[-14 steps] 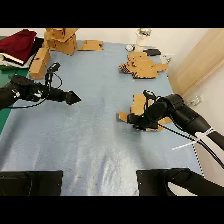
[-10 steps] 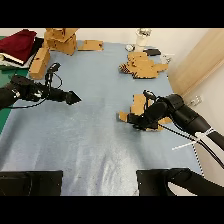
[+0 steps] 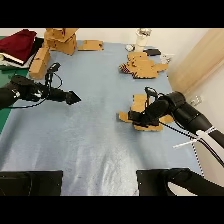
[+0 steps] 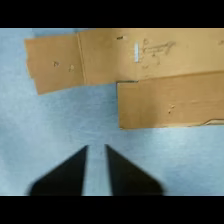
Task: Fold the box.
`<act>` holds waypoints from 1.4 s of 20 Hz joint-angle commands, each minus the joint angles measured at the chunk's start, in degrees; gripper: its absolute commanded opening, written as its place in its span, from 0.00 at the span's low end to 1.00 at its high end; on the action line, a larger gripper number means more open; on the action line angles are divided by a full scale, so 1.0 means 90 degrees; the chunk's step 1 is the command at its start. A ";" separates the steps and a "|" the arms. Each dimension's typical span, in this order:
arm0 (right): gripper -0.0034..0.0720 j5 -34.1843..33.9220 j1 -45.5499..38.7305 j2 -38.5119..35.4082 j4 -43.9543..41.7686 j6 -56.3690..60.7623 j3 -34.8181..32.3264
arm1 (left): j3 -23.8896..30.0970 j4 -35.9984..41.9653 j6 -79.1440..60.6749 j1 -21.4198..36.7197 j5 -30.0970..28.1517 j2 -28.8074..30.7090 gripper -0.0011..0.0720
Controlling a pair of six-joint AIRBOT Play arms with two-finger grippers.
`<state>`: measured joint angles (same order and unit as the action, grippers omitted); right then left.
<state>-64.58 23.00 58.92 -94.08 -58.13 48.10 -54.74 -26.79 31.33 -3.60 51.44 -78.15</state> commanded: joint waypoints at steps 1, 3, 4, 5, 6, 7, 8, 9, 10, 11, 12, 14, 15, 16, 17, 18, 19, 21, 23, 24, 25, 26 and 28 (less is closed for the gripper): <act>0.54 -0.0078 -0.0440 0.0005 0.0437 -0.0165 0.0177 | -0.0007 -0.0002 0.0000 0.0000 0.0000 0.0002 1.00; 0.54 -0.0185 -0.1222 0.0005 0.0527 -0.0515 0.0238 | -0.0007 -0.0002 0.0000 0.0000 0.0000 0.0002 1.00; 0.54 -0.0182 -0.1719 0.0005 0.0447 -0.0850 0.0245 | -0.0007 -0.0002 0.0000 0.0000 0.0000 0.0002 1.00; 0.54 -0.0158 -0.2290 0.0005 0.0391 -0.1251 0.0257 | -0.0007 -0.0002 0.0000 0.0000 0.0000 0.0002 1.00; 0.54 -0.0100 -0.2856 0.0005 0.0403 -0.1627 0.0284 | -0.0007 -0.0002 0.0000 0.0000 0.0000 0.0002 1.00; 0.57 -0.0002 -0.3376 0.0005 0.0408 -0.1972 0.0313 | -0.0007 -0.0002 0.0000 0.0000 0.0000 0.0002 1.00; 0.61 0.0168 -0.3927 0.0007 0.0406 -0.2392 0.0338 | -0.0007 -0.0002 0.0000 0.0000 0.0000 0.0002 1.00; 0.61 0.0367 -0.4410 0.0015 0.0425 -0.2657 0.0350 | -0.0007 0.0000 0.0002 0.0000 -0.0002 0.0002 1.00; 0.61 0.0590 -0.4896 0.0066 0.0425 -0.2798 0.0367 | -0.0007 0.0002 0.0002 0.0000 -0.0002 0.0002 1.00; 0.61 0.0755 -0.5299 0.0172 0.0294 -0.2968 0.0386 | -0.0007 0.0000 0.0000 0.0000 0.0000 0.0002 1.00; 0.61 0.0860 -0.5642 0.0333 0.0044 -0.3264 0.0389 | -0.0007 0.0002 0.0000 0.0000 0.0000 0.0002 1.00; 0.61 0.0894 -0.6118 0.0809 -0.0811 -0.4347 0.0389 | -0.0007 0.0002 0.0002 0.0000 0.0000 0.0002 1.00; 0.61 0.0852 -0.6234 0.1071 -0.1304 -0.4971 0.0389 | -0.0007 0.0002 0.0002 0.0000 0.0000 0.0002 1.00; 0.61 0.0831 -0.6268 0.1294 -0.1620 -0.5467 0.0389 | -0.0010 0.0000 0.0002 0.0000 0.0000 0.0002 1.00; 0.61 0.0833 -0.6261 0.1501 -0.1848 -0.5855 0.0389 | -0.0007 0.0002 0.0002 0.0000 0.0000 0.0002 1.00; 0.61 0.0821 -0.6258 0.1659 -0.2079 -0.6161 0.0389 | -0.0007 0.0002 0.0002 0.0000 0.0010 0.0002 1.00; 0.61 0.0784 -0.6258 0.1809 -0.2331 -0.6501 0.0389 | -0.0007 0.0002 0.0002 0.0000 0.0017 0.0002 1.00; 0.61 0.0685 -0.6258 0.1996 -0.2722 -0.6926 0.0391 | -0.0007 0.0002 0.0002 0.0000 0.0017 0.0002 1.00; 0.61 0.0568 -0.6224 0.2147 -0.2863 -0.7002 0.0435 | -0.0007 0.0005 0.0002 0.0000 0.0022 0.0005 1.00; 0.61 0.0491 -0.6190 0.2229 -0.2858 -0.7004 0.0449 | -0.0007 0.0007 0.0002 0.0000 0.0019 0.0002 1.00; 0.59 0.0432 -0.6149 0.2302 -0.2861 -0.7006 0.0454 | -0.0007 0.0010 0.0002 0.0000 0.0022 0.0002 1.00; 0.59 0.0381 -0.6076 0.2356 -0.2863 -0.7014 0.0454 | -0.0007 0.0019 0.0002 0.0000 0.0022 0.0002 1.00; 0.59 0.0287 -0.5892 0.2416 -0.2905 -0.7140 0.0457 | -0.0007 0.0134 0.0005 0.0000 0.0087 0.0002 1.00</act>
<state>-60.23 -31.48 79.33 -118.74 -120.09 52.10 -54.74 -26.48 31.35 -3.60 51.72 -78.17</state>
